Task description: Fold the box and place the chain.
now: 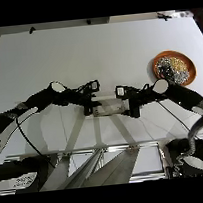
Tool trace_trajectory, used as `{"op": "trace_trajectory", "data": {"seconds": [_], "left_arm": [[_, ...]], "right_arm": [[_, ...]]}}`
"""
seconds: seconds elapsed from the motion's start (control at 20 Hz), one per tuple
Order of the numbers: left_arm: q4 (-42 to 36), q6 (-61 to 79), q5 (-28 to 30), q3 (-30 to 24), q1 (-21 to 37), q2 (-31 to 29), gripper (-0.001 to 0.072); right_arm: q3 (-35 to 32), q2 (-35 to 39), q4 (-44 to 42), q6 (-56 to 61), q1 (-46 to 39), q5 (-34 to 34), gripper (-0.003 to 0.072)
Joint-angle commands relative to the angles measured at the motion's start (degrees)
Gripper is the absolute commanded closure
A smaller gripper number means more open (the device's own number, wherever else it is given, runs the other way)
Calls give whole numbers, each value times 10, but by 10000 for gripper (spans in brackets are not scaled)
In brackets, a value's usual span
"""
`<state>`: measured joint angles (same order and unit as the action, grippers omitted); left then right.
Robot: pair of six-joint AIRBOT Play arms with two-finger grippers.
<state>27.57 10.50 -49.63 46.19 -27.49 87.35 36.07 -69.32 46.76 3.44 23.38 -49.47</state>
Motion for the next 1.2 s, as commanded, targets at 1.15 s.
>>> {"op": "trace_trajectory", "data": {"seconds": [1.15], "left_arm": [[-1, 0, 1, 0, 0, 0, 700]], "right_arm": [[5, -61, -45, -100, -11, 7, -8]]}}
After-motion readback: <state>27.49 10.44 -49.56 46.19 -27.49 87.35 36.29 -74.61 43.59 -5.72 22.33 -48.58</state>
